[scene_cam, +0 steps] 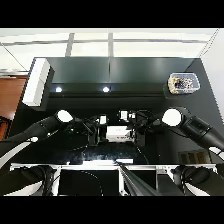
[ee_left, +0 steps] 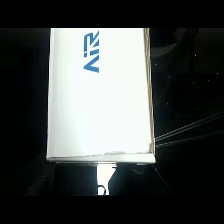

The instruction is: Fold the box and place the chain.

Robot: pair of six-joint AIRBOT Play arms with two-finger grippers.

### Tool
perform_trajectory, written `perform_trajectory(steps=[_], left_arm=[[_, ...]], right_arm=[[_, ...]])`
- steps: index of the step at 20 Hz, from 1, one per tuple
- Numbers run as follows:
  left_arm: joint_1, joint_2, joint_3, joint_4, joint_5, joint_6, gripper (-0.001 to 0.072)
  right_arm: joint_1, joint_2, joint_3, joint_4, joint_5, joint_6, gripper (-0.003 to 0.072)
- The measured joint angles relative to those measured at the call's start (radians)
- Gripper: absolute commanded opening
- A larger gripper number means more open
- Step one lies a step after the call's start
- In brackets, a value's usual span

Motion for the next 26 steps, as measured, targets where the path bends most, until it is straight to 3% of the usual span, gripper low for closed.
perform_trajectory(steps=[26], left_arm=[[0.000, 0.000, 0.000, 0.000, 0.000, 0.000, 0.0403]], right_arm=[[0.000, -0.016, -0.023, 0.002, 0.000, 0.037, 0.0282]])
